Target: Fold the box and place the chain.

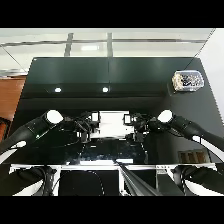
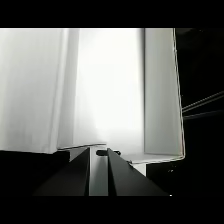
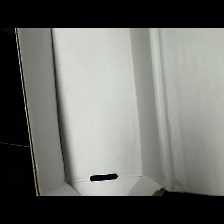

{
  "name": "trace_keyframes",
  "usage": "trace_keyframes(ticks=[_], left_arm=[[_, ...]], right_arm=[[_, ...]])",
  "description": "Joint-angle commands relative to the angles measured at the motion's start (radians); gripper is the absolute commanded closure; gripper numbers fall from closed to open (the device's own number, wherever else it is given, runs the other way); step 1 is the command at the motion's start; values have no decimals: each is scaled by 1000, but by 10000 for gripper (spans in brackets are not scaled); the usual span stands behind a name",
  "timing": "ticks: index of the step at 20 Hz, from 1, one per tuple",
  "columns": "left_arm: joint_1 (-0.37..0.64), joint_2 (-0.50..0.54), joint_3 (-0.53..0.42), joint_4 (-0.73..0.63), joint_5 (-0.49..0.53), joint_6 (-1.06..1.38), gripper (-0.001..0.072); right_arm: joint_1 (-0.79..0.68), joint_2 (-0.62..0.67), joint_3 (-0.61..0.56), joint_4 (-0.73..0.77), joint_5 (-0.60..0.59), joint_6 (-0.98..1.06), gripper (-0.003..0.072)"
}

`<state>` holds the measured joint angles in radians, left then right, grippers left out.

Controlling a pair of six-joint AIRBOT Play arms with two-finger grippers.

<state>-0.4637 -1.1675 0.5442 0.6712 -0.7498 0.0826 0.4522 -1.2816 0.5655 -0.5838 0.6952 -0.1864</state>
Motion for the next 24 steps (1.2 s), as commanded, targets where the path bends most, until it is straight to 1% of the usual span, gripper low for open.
trace_keyframes(ticks=[1, 4, 8, 12, 18, 19, 20, 24], left_arm=[[0, -2, 1, -29, 40, -7, 568], [0, -5, 0, -107, 52, -7, 568], [-13, -34, 1, -124, 48, -7, 568], [-21, -73, 1, -188, 47, -7, 568], [-21, -79, 1, -189, 47, -3, 570], [-21, -79, 1, -185, 47, -3, 593], [-21, -79, 1, -179, 47, -2, 676], [-21, -79, 1, -175, 47, 0, 684]], right_arm=[[1, -1, 0, 0, 0, -1, 389], [1, -1, 0, 0, 0, -1, 389], [1, -1, 0, 0, 0, -1, 389], [1, -1, 0, 0, 0, -1, 389], [1, -1, 0, 0, 0, -1, 388], [1, -1, 0, 0, 0, -1, 389], [1, -1, 0, 0, 0, 0, 389], [1, -1, 0, 0, 0, -1, 389]])
